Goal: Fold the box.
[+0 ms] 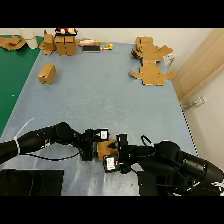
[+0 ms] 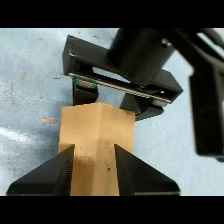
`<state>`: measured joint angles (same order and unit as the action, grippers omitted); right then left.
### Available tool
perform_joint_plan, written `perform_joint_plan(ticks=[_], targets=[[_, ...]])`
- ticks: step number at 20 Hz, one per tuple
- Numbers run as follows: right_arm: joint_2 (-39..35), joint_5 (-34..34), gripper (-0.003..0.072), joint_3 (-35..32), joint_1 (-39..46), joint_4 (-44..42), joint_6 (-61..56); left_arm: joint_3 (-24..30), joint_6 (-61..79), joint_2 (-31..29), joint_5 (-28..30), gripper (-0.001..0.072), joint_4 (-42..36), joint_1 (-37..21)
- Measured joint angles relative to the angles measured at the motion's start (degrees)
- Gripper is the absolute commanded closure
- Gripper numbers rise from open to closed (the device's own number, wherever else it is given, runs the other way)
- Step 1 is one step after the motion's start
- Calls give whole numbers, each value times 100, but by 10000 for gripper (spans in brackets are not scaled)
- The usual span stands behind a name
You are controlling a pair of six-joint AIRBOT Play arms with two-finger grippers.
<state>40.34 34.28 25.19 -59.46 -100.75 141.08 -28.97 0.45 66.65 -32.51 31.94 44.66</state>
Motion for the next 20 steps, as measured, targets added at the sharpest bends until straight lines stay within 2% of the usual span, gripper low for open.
perform_joint_plan(ticks=[12,15,19,20], targets=[[0,-522,229,-295,-81,977,-577,0,-2,0,0,364,-2,0],[-17,-560,329,-297,-83,1043,-605,0,-2,0,0,364,-2,0],[-162,-592,350,-295,-90,1095,-632,0,-2,0,4,364,0,0],[-205,-595,380,-295,-90,1132,-662,0,-2,0,2,364,0,0]])
